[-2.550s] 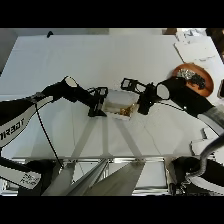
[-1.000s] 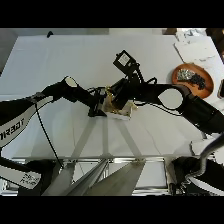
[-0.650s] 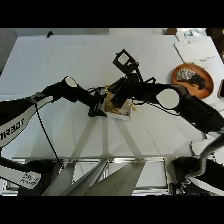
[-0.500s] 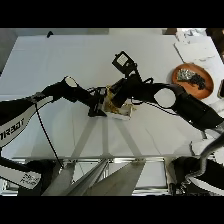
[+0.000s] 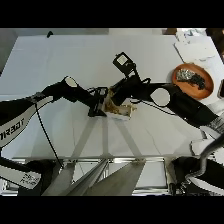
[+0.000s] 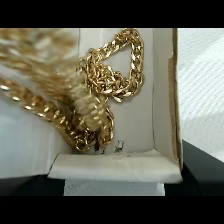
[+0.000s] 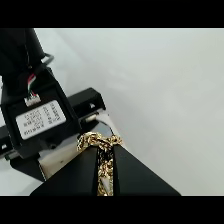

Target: Fold the box and place the chain.

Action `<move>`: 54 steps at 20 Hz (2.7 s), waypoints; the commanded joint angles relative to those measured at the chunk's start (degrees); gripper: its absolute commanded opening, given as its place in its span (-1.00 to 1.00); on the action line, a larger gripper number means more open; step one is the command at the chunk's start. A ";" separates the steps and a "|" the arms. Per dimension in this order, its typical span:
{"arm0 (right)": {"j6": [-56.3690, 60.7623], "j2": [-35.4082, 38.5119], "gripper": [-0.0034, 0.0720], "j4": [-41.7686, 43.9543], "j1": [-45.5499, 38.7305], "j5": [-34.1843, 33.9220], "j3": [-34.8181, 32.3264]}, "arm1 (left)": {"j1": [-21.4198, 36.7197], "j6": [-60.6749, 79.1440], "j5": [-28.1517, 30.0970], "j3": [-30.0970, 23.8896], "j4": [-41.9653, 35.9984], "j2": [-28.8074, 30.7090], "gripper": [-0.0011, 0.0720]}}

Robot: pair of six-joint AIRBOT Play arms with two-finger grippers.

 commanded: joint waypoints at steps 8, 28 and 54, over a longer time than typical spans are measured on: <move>0.85 0.09 -0.16 -3.48 -0.68 10.99 0.00 | -0.02 0.00 0.02 0.04 0.00 0.04 -0.72; 16.09 16.31 -0.16 -37.64 -0.98 37.90 -0.02 | -0.02 0.00 0.02 0.04 0.00 0.04 -0.72; -41.70 -4.46 -0.05 0.79 -18.88 14.34 -13.49 | -0.02 0.00 0.04 0.04 0.02 0.04 -0.72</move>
